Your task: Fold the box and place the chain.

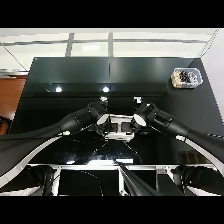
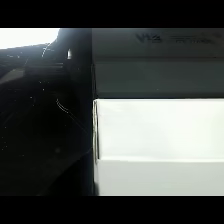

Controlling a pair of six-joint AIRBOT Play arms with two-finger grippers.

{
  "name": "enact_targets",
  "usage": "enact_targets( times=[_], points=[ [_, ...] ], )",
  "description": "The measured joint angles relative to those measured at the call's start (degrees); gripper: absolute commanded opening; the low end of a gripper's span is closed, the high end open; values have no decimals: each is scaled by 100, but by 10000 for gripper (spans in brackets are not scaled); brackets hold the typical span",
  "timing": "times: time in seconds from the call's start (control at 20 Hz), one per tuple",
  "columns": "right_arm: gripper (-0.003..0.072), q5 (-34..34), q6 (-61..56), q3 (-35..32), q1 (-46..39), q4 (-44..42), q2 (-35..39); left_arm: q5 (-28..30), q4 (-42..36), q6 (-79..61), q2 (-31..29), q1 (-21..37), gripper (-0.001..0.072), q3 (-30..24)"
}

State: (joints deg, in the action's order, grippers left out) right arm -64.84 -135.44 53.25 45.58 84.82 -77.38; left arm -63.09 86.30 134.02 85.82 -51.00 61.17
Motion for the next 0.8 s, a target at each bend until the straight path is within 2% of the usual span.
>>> enact_targets(
  times=[0.15,0.25,0.45,0.5,0.65,0.7,0.8],
  points=[
    [364,52,-92,7,15,-85,-114,0,-2,0,0,0,31,0],
    [305,76,-114,9,22,-125,-166,-2,-2,0,-2,0,31,0],
    [303,122,-138,22,22,-170,-247,-4,-2,0,0,0,31,0],
    [187,120,-140,28,22,-179,-269,-4,0,-2,0,0,31,0],
    [80,151,-153,37,22,-229,-326,-7,-2,-4,0,0,31,0],
    [17,146,-153,46,22,-232,-334,-9,0,-4,0,0,31,0],
    [16,151,-140,81,22,-234,-350,-39,0,-4,0,0,31,0]
  ],
)
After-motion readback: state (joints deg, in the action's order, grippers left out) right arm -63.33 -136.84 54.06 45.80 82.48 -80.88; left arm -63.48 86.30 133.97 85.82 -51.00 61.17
